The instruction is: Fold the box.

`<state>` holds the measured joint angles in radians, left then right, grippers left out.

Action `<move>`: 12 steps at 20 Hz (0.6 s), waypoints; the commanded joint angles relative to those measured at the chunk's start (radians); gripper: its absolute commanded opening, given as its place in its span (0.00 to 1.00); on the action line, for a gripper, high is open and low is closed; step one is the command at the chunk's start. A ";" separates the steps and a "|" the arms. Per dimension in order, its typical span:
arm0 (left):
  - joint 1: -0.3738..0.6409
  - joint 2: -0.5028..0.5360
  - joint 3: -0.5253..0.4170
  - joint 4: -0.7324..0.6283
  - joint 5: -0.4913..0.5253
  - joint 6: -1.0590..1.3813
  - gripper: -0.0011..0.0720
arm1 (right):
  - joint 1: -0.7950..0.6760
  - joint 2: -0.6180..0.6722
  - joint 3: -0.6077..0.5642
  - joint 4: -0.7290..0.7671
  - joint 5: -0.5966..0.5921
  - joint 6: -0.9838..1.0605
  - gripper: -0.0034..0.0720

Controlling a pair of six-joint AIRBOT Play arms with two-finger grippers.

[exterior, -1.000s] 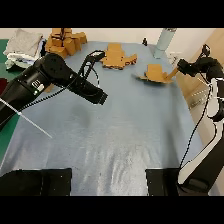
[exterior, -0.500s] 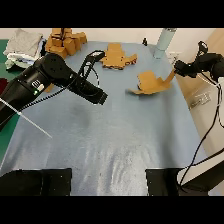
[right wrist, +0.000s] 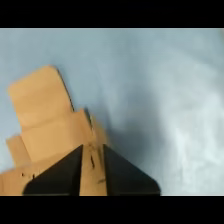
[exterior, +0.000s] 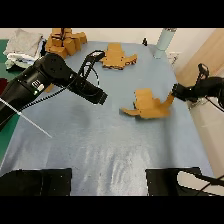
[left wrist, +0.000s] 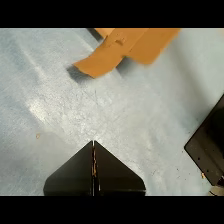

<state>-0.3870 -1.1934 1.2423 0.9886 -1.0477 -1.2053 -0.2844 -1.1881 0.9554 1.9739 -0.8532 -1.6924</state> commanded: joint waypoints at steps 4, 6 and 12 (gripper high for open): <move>0.000 -0.001 0.001 0.000 0.001 0.000 0.03 | -0.005 0.061 -0.129 -0.091 -0.045 0.001 0.37; 0.000 0.000 0.001 0.000 0.000 0.000 0.03 | -0.030 0.027 -0.089 -0.117 -0.053 0.001 0.37; 0.000 0.000 0.001 0.000 0.001 0.000 0.03 | -0.065 -0.180 0.104 -0.128 -0.204 -0.109 0.37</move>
